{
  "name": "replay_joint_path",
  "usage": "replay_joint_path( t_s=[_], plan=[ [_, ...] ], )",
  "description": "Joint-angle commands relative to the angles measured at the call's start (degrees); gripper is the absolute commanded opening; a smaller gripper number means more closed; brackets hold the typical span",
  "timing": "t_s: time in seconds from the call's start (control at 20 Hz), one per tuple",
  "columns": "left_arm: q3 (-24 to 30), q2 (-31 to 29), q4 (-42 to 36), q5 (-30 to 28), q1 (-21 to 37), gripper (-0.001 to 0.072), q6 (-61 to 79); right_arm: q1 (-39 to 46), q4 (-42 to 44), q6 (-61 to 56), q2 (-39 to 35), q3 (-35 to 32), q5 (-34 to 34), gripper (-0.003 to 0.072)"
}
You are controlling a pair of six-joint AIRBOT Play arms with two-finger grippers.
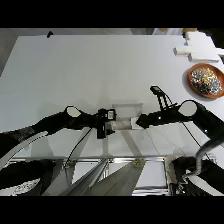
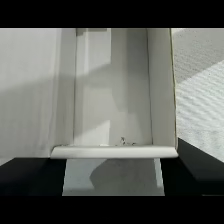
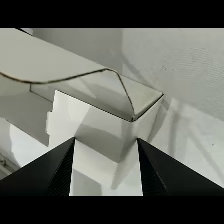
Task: Fold the box and place the chain.
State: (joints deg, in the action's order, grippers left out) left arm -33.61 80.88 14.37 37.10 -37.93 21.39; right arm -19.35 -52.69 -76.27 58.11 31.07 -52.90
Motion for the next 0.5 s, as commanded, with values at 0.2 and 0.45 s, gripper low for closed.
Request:
replay_joint_path(
  t_s=[0.2,0.45],
  plan=[
    [0.02,0.0,0.0,-0.02,-0.02,0.0167,0.02,-7.26,-12.87,-21.05,3.34,3.19,2.78,0.0395],
    [0.02,0.0,0.02,-0.02,-0.02,0.0167,0.0,-12.02,-21.46,-30.84,7.23,6.95,2.25,0.0332]
  ],
)
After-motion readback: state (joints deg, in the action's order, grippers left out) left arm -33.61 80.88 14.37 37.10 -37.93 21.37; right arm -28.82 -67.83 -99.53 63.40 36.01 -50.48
